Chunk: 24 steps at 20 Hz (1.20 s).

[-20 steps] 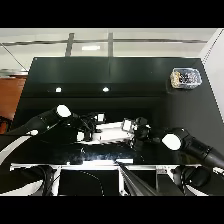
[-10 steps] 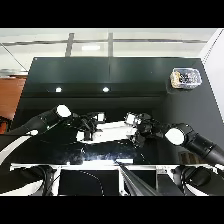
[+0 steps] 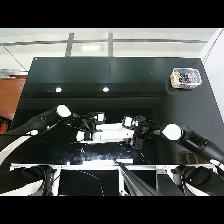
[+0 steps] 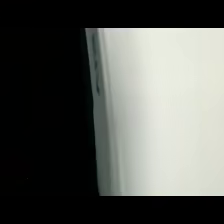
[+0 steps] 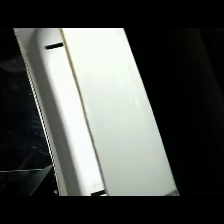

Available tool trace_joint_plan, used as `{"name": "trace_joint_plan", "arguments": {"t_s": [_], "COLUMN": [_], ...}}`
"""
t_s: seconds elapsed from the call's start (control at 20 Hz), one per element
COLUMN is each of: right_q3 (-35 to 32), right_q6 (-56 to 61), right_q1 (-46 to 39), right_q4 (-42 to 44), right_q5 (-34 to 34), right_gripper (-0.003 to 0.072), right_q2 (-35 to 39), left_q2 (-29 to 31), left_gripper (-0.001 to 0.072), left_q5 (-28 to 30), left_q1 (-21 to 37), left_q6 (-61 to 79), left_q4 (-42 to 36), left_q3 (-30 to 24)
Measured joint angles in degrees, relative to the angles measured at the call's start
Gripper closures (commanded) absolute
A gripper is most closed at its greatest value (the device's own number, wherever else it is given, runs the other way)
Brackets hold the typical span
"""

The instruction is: Fold the box and place the chain.

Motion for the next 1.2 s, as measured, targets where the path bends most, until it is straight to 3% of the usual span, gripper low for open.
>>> {"name": "trace_joint_plan", "arguments": {"t_s": [0.3,0.55,1.2], "right_q3": [-2.2,-3.5,-3.8], "right_q6": [-12.2,-21.3,-25.7], "right_q1": [-3.8,-4.6,-4.8], "right_q4": [6.6,9.9,13.0], "right_q5": [4.9,3.3,0.1], "right_gripper": [-0.002,-0.002,-0.002], "right_q2": [-3.0,-5.9,-8.7], "left_q2": [0.0,0.0,-0.1], "left_gripper": [0.0685,0.0684,0.0684], "left_q5": [0.0,0.0,0.0], "left_q1": [0.0,0.0,-0.7], "left_q6": [0.0,-0.3,-1.6], "left_q4": [0.3,0.2,0.5], "left_q3": [0.7,1.2,1.3]}}
